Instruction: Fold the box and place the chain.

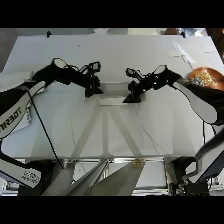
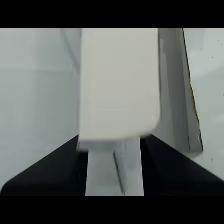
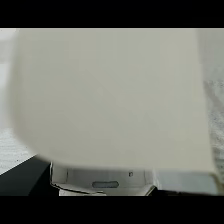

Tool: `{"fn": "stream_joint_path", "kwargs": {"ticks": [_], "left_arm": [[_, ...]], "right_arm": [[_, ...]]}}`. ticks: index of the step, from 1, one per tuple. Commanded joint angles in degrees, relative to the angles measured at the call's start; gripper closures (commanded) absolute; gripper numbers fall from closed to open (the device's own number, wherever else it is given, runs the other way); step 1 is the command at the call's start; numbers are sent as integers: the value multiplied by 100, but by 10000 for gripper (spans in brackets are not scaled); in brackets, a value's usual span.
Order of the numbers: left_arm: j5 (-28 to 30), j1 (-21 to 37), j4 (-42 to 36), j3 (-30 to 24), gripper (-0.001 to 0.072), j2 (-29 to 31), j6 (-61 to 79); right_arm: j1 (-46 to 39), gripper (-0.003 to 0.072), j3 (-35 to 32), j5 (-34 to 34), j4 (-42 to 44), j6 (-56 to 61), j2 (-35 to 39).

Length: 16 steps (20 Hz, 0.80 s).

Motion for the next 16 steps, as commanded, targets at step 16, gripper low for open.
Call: {"fn": "stream_joint_path", "kwargs": {"ticks": [16], "left_arm": [[-1670,-597,640,4,577,979,-509]], "right_arm": [[4,510,-2,2,4,7,-4]]}}
